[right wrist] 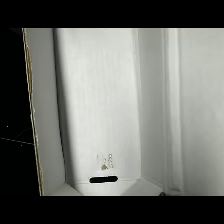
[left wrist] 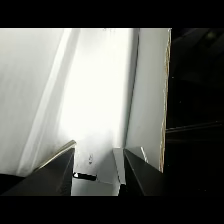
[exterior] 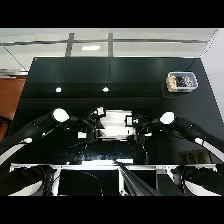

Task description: Fold the box and place the chain.

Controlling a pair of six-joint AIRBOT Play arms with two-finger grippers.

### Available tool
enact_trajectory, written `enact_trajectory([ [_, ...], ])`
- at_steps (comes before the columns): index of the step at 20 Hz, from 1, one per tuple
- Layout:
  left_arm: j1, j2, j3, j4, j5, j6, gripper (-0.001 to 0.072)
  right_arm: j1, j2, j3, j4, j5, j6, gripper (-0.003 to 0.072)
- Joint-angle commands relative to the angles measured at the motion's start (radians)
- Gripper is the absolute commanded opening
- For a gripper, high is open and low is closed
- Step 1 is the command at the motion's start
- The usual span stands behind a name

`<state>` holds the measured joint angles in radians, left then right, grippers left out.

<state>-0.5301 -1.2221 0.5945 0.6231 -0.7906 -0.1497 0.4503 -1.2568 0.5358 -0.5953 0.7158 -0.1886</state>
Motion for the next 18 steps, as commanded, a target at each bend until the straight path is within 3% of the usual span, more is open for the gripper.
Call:
enact_trajectory([
  [1,0.000,-0.003,0.000,-0.006,0.002,0.009,0.0406,0.000,0.000,0.000,0.001,-0.002,0.002,0.0476],
  [3,0.000,-0.003,0.000,-0.006,0.001,0.011,0.0191,0.000,0.000,0.000,0.001,-0.002,0.002,0.0477],
  [4,0.000,-0.003,0.000,-0.007,0.001,0.011,0.0232,0.000,0.000,0.000,0.001,-0.002,0.002,0.0476],
  [5,0.000,-0.003,0.000,-0.007,0.001,0.011,0.0384,0.000,0.000,0.000,0.001,-0.002,0.002,0.0476],
  [6,0.000,-0.003,0.000,-0.003,0.001,0.011,0.0413,0.000,0.000,0.000,0.001,-0.002,0.002,0.0476],
  [8,0.005,0.006,0.016,0.080,-0.014,0.001,0.0033,0.000,0.000,0.000,0.001,-0.002,0.002,0.0477],
  [13,0.104,0.114,0.075,0.446,-0.086,-0.437,0.0028,0.000,0.000,0.000,0.001,-0.002,0.002,0.0476],
  [16,0.278,0.151,0.072,0.634,-0.161,-0.892,0.0029,0.000,0.000,0.000,0.001,-0.002,0.002,0.0477],
  [18,0.408,0.150,0.058,0.648,-0.257,-1.012,0.0029,0.000,0.000,0.000,0.001,-0.002,0.002,0.0476],
])
